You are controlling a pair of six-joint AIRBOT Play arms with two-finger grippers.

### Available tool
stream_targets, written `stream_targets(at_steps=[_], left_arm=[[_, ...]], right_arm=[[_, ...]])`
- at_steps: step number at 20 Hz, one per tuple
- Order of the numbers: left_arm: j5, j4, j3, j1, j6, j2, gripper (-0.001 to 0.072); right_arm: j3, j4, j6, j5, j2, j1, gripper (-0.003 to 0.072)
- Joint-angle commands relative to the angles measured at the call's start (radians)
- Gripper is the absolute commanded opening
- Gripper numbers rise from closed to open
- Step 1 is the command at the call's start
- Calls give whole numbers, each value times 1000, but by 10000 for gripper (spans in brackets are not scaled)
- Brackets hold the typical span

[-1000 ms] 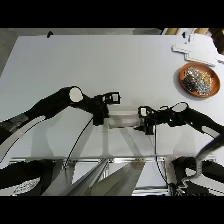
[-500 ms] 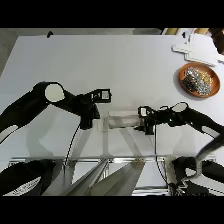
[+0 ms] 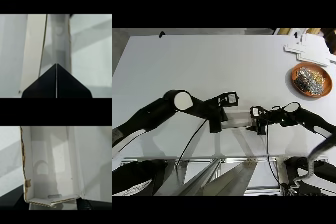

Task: Fold the box and place the chain.

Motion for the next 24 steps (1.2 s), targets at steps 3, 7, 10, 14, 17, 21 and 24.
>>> stream_targets(at_steps=[3,7,10,14,17,21,24], left_arm=[[295,-142,3,10,35,-95,4],[378,-197,13,51,56,-109,4],[319,-217,13,69,80,-191,4],[327,-214,13,67,82,-189,6],[183,-29,13,90,-10,-99,7],[-90,325,-29,102,-317,-8,7],[46,225,-145,101,-254,31,7]], right_arm=[[0,0,0,2,-1,0,344],[0,0,0,2,-1,0,344],[0,0,0,2,-1,0,344],[0,0,0,2,-1,0,344],[0,0,0,2,-1,0,344],[0,0,0,2,-1,0,344],[0,0,0,2,-1,0,344]])
